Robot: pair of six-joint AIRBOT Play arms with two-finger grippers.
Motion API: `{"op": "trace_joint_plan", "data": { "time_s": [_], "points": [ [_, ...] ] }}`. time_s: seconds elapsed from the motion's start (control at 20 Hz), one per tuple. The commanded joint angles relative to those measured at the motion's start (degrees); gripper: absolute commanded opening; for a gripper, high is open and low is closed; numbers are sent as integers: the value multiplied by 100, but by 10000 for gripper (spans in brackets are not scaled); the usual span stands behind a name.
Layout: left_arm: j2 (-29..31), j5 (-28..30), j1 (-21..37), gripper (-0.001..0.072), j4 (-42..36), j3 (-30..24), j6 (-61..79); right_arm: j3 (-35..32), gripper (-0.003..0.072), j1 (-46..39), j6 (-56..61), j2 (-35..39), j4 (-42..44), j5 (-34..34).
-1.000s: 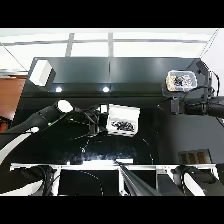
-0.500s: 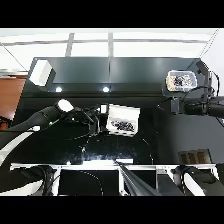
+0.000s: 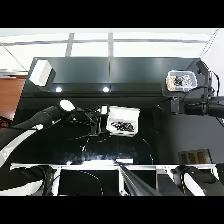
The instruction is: Fold the box and place the chain.
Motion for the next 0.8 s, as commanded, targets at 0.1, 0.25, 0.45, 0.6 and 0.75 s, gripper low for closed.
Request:
{"op": "trace_joint_plan", "data": {
  "time_s": [0.1, 0.25, 0.45, 0.6, 0.75],
  "points": [
    [-50, 79, 4, 544, -2, 17, 81, 0, 446, 4, -2, 2, -66, -260],
    [-52, 76, 4, 420, 17, 17, 81, -28, 720, 61, -31, -11, -101, -293],
    [-52, 76, 4, 399, 20, 17, 81, -28, 720, 669, 81, -319, -470, -691],
    [-52, 52, 4, 399, 4, 17, 81, -28, 720, 1263, 136, -955, -262, -1497],
    [-52, 68, 4, 399, -2, 17, 81, -26, 720, 1652, -116, -1668, -9, -2253]
  ]
}}
